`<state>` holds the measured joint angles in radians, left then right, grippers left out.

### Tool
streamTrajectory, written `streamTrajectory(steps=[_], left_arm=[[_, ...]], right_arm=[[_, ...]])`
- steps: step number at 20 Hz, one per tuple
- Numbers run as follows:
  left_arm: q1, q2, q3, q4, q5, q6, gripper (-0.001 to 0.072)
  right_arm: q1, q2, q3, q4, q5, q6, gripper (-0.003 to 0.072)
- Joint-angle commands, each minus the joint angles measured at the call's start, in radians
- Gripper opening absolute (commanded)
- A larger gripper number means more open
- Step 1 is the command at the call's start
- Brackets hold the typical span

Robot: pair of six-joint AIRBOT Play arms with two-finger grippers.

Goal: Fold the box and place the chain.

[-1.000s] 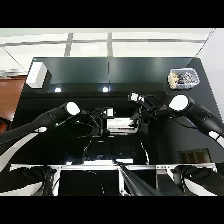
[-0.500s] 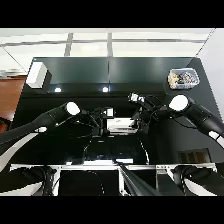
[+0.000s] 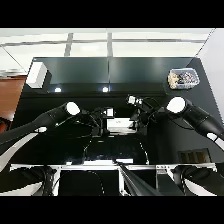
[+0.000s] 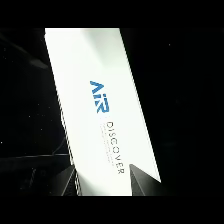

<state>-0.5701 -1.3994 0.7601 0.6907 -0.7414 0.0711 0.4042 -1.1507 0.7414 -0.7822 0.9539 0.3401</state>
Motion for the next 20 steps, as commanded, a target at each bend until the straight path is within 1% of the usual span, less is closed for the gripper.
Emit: streamTrajectory(steps=[1,6,9,14,20], left_arm=[[0.000,0.000,0.001,0.000,0.002,0.000,0.0460],[0.000,0.000,0.001,0.000,0.002,0.000,0.0459],[0.000,0.000,0.001,0.000,0.002,0.000,0.0459],[0.000,0.000,0.001,0.000,0.002,0.000,0.0460],[0.000,0.000,0.001,0.000,0.002,0.000,0.0459]], right_arm=[[0.005,-0.001,-0.002,0.004,-0.017,0.000,0.0386],[0.005,-0.001,-0.004,0.000,-0.040,-0.004,0.0389],[0.005,-0.001,-0.028,-0.001,-0.050,-0.005,0.0388],[0.005,0.002,-0.028,0.000,-0.041,-0.007,0.0378],[0.005,0.015,-0.016,-0.013,-0.032,-0.007,0.0388]])
